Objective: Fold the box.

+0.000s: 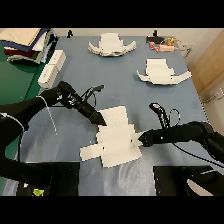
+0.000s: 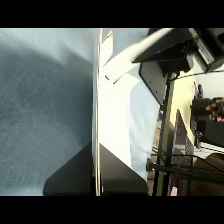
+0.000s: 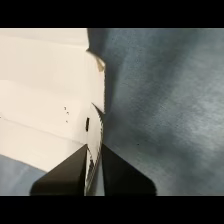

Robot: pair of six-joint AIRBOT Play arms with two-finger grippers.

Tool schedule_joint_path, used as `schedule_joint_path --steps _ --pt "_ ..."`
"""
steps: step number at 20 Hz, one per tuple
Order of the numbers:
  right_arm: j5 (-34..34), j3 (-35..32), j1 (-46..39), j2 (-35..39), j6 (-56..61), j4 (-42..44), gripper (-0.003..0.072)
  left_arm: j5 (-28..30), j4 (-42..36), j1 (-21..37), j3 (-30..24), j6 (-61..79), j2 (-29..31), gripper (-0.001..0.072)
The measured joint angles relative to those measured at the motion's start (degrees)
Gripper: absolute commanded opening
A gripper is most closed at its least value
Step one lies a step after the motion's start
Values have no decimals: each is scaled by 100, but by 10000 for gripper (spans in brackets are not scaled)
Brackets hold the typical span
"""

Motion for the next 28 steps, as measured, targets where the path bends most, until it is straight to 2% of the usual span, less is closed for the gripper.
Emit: schedule_joint_path --steps 8,10,15,23,28 --pt "-46 157 0 -2 136 -1899 248 94 -81 0 317 809 177 11" --pt "-48 225 0 0 264 -2149 466 293 15 0 339 1025 321 10" --pt "0 667 0 2 649 -2402 466 960 507 -306 107 1270 855 9" --pt "136 1113 -66 0 1008 -2496 465 2562 828 -1189 -1137 1641 2387 10" --pt "179 1143 -83 0 1191 -2509 465 3150 841 -1773 -1517 1904 2726 10"
